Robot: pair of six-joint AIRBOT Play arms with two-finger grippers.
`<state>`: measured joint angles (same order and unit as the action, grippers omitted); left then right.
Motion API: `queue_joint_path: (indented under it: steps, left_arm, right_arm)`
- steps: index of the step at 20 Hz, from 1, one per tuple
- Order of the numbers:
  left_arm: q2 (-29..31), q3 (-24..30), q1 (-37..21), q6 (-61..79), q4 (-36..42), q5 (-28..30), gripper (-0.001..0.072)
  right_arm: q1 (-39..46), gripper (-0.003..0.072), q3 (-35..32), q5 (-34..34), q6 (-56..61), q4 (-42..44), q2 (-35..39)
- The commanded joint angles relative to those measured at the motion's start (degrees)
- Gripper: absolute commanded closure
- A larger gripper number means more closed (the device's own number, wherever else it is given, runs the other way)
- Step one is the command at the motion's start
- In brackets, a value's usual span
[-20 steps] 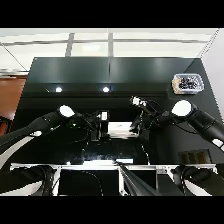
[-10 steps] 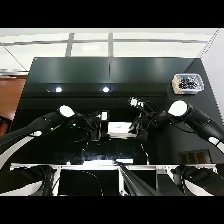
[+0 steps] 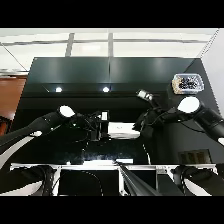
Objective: Fold the box and place the chain.
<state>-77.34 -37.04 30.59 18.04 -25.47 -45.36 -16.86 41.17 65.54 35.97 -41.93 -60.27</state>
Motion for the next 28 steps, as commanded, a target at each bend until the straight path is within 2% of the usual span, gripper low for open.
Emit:
queue_joint_path:
  steps: [1,6,13,23,28]
  left_arm:
    - [0.0,0.0,0.0,0.0,0.0,0.2,0.0314]
    - [0.0,0.0,0.0,0.0,0.0,0.2,0.0314]
    - [0.0,0.0,0.0,0.0,0.0,0.2,0.0314]
    - [0.0,0.0,0.0,0.0,0.0,0.2,0.0314]
    - [0.0,0.0,0.0,0.0,0.0,0.2,0.0314]
  right_arm:
    - [7.3,0.0675,0.0,6.5,12.9,-0.8,1.1]
    - [11.3,0.0676,-1.9,3.7,24.9,3.7,0.7]
    - [5.4,0.0676,-2.4,1.6,26.3,15.1,-5.2]
    - [-1.2,0.0675,-2.4,-2.5,27.5,15.2,-13.1]
    - [-1.5,0.0675,-2.4,-4.8,27.5,14.1,-14.5]
